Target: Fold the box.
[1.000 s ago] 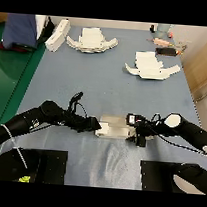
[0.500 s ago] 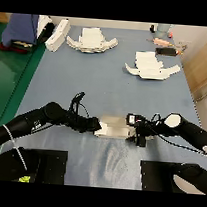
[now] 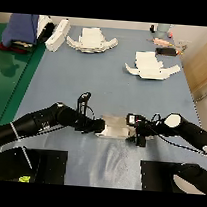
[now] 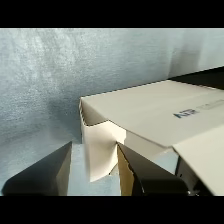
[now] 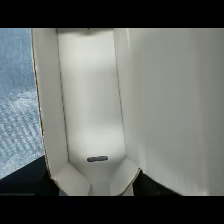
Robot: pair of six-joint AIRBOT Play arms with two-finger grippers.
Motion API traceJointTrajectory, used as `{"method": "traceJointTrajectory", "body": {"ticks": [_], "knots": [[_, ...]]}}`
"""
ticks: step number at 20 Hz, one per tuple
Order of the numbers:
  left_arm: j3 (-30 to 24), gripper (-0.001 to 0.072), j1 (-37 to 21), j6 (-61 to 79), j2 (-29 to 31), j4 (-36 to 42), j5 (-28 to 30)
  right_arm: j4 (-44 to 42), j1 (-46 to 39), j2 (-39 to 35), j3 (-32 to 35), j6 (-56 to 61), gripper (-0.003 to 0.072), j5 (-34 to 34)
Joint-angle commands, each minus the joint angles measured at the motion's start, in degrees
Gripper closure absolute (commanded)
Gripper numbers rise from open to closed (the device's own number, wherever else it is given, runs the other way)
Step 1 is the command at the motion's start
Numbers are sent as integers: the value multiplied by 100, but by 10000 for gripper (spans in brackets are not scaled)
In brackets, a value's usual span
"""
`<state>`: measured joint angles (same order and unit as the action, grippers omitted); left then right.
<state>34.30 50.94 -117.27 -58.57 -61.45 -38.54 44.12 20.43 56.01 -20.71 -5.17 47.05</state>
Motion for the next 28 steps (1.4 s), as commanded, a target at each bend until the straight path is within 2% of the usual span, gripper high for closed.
{"method": "traceJointTrajectory", "body": {"ticks": [1, 9, 10, 11, 18, 22, 23, 25, 28], "knots": [[415, 303, 278, -839, -354, -798, -413, 0, 2, 0, -4, 2, 177, 2], [1231, 305, 374, -1349, -975, -1231, -1005, 0, 2, 0, -4, 2, 176, 0], [1268, 402, 374, -1491, -997, -1349, -1064, 2, 2, 0, -4, 2, 177, 2], [1274, 424, 376, -1519, -1003, -1364, -1078, 0, 2, 0, -4, 2, 176, 0], [1298, 424, 804, -2216, -1161, -1552, -1141, 0, 2, 0, -4, 2, 176, 0], [1543, 420, 927, -2221, -1250, -1567, -1095, 0, 2, 0, -4, 2, 177, 2], [1582, 410, 927, -2221, -1250, -1565, -1093, 0, 2, 0, -4, 2, 177, 0], [1600, 188, 925, -2227, -1250, -1541, -1062, 0, 2, 0, -4, 2, 177, 2], [1600, 182, 925, -2229, -1250, -1423, -1036, 0, 2, 0, -4, 2, 177, 0]]}}
